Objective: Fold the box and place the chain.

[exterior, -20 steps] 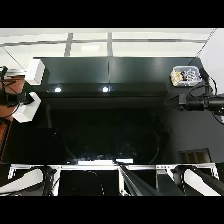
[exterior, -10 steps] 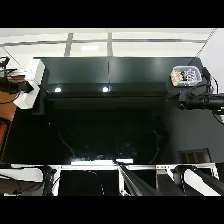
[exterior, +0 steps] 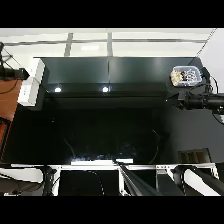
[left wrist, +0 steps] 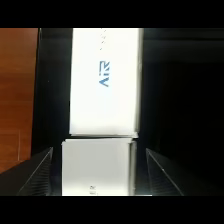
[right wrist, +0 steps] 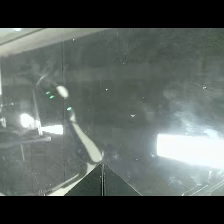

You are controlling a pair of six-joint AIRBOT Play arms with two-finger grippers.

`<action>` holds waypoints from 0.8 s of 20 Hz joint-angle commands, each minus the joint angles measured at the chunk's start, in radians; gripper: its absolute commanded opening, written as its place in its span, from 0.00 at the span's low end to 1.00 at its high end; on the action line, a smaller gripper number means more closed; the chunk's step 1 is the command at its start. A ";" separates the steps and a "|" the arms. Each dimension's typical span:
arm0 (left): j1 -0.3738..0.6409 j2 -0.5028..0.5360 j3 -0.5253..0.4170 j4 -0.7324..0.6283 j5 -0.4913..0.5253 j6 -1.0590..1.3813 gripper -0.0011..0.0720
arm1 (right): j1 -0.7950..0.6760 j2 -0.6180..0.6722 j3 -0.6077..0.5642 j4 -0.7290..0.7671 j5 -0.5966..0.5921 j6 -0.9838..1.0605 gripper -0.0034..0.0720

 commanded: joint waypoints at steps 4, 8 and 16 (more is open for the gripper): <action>-0.031 0.143 0.130 -0.181 -0.349 -0.183 0.05 | 0.213 0.001 0.041 -0.033 -0.079 -0.029 0.06; -0.163 0.301 -0.016 -0.223 -0.399 -0.159 0.05 | 0.362 0.001 0.188 -0.351 -0.093 0.122 0.06; -0.547 0.765 -0.678 -0.070 0.138 -0.153 0.05 | 0.447 0.043 0.100 -0.747 -0.448 0.370 0.05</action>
